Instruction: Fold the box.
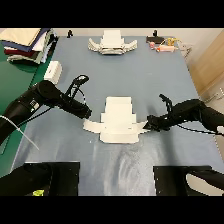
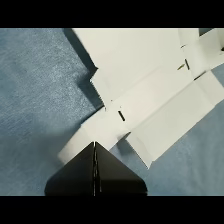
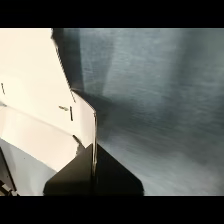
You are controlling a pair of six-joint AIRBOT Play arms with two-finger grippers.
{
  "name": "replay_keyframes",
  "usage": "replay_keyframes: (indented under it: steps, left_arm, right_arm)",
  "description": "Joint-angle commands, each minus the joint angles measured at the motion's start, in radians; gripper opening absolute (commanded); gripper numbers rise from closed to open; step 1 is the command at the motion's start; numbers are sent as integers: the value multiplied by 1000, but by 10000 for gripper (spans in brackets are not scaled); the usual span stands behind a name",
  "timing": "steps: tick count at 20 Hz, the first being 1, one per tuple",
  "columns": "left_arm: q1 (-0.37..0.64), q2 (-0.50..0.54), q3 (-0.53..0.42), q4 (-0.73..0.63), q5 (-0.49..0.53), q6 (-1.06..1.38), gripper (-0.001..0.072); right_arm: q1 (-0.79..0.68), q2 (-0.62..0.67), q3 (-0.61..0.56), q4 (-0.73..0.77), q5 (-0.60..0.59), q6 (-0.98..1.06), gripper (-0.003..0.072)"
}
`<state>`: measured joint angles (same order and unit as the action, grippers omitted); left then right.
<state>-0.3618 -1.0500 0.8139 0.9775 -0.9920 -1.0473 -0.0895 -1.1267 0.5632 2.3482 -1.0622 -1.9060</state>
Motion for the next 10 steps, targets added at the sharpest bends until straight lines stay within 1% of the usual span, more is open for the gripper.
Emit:
replay_keyframes:
  steps: [1, 2, 4, 6, 8, 9, 10]
  left_arm:
    - [0, 1, 0, -80, 12, -1, 14]
    - [0, 1, 0, -104, 6, -3, 15]
    - [16, 1, 2, -98, -12, -96, 17]
    - [58, 1, 2, -98, -27, -113, 18]
    - [99, 0, 2, -98, -30, -113, 19]
    - [116, 0, 2, -98, -33, -113, 223]
    - [126, 0, 2, -99, -30, -117, 518]
  right_arm:
    - [70, 24, -5, -13, -4, -52, 1]
    - [102, 62, -21, -29, -1, -51, 1]
    - [151, 169, -68, -44, 41, -42, 1]
    - [177, 273, -118, -55, 99, -27, 1]
    - [180, 339, -155, -71, 113, -20, 1]
    - [180, 357, -171, -76, 113, -13, 1]
    - [180, 367, -185, -78, 113, -5, 1]
